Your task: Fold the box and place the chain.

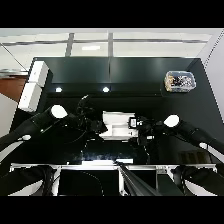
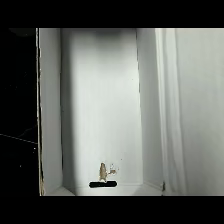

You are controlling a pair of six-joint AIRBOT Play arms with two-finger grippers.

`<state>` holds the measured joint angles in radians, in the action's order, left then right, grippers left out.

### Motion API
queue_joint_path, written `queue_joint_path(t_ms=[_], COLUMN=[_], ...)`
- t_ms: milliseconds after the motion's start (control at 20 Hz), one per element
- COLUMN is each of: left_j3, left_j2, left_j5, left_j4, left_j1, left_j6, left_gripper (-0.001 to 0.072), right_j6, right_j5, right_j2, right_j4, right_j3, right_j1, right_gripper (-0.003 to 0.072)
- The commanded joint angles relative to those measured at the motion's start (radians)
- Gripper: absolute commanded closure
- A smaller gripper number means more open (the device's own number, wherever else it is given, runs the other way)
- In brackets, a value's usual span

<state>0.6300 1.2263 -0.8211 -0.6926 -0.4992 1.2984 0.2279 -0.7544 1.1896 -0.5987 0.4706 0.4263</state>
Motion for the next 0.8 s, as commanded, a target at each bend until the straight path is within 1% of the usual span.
queue_joint_path(t_ms=[0, 50, 150, 200, 300, 400, 550, 600, 650, 750], left_j3=[0.0, 0.001, 0.011, 0.023, 0.041, 0.075, 0.149, 0.171, 0.194, 0.229], left_j2=[0.0, 0.0, 0.0, 0.0, 0.0, 0.0, 0.0, 0.003, 0.009, 0.035], left_j5=[0.055, 0.056, 0.055, 0.054, 0.063, 0.057, -0.012, -0.036, -0.066, -0.137], left_j4=[-0.034, -0.043, -0.108, -0.162, -0.301, -0.438, -0.695, -0.746, -0.774, -0.782], left_j1=[-0.033, -0.037, -0.049, -0.063, -0.109, -0.176, -0.259, -0.276, -0.29, -0.309], left_j6=[0.073, 0.094, 0.172, 0.224, 0.412, 0.545, 0.819, 0.866, 0.891, 0.912], left_gripper=[0.0009, 0.0011, 0.0022, 0.004, 0.0086, 0.0086, 0.0087, 0.0086, 0.0088, 0.0094], right_j6=[0.0, 0.0, 0.0, 0.0, -0.008, -0.017, -0.018, -0.019, -0.019, -0.018], right_j5=[0.0, 0.0, 0.0, 0.0, 0.001, 0.003, 0.003, 0.003, 0.004, 0.005], right_j2=[-0.001, 0.0, 0.0, 0.0, 0.0, 0.0, -0.001, -0.001, -0.001, -0.001], right_j4=[0.0, 0.0, 0.0, 0.0, 0.0, 0.0, 0.0, 0.0, 0.0, 0.0], right_j3=[0.0, 0.0, 0.0, 0.0, 0.0, 0.0, 0.0, 0.0, 0.0, 0.0], right_j1=[0.0, 0.0, 0.0, 0.0, 0.0, 0.0, 0.0, 0.0, 0.0, 0.0], right_gripper=[0.0384, 0.0384, 0.0384, 0.0384, 0.0384, 0.0384, 0.0384, 0.0384, 0.0384, 0.0384])
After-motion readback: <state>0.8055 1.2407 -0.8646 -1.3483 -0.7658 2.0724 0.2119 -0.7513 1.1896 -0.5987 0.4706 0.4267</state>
